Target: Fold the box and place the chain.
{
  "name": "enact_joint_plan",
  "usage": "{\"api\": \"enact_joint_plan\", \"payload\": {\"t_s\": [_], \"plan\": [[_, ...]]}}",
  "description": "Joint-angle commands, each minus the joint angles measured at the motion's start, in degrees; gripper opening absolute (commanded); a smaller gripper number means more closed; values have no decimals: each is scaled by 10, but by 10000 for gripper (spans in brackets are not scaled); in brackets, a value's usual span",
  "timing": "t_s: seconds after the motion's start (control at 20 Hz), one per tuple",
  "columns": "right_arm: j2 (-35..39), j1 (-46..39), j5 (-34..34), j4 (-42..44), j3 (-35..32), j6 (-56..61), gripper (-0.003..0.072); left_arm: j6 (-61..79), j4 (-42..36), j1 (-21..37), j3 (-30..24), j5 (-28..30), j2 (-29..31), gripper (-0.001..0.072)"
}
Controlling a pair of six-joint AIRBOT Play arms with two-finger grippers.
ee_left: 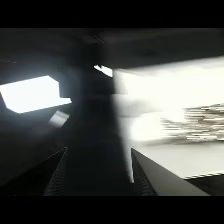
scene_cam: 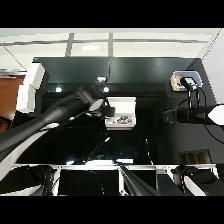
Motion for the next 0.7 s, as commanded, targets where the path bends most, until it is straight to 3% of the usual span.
{"api": "enact_joint_plan", "payload": {"t_s": [0.0, 0.1, 0.2, 0.3, 0.4, 0.45, 0.5, 0.65], "plan": [[0, 0, -3, 1, 0, 3, 384, 70, 132, 56, -43, -56, 99, 465], [0, 0, -8, 2, 0, 7, 384, 174, 82, 122, -105, -43, 162, 464], [0, 0, -11, 2, 0, 13, 384, 300, -30, 187, -176, -2, 207, 464], [-1, 0, -11, 1, 0, 15, 384, 528, -252, 248, -237, 18, 217, 464], [-1, 0, -11, 1, 0, 16, 384, 750, -441, 267, -285, 19, 216, 468], [-1, 0, -11, 2, 0, 20, 384, 835, -479, 263, -301, 34, 216, 536], [-1, 0, -12, 2, 0, 27, 384, 908, -488, 255, -313, 56, 216, 720], [-1, 0, -21, 2, 0, 35, 384, 1044, -494, 243, -323, 153, 198, 717]]}}
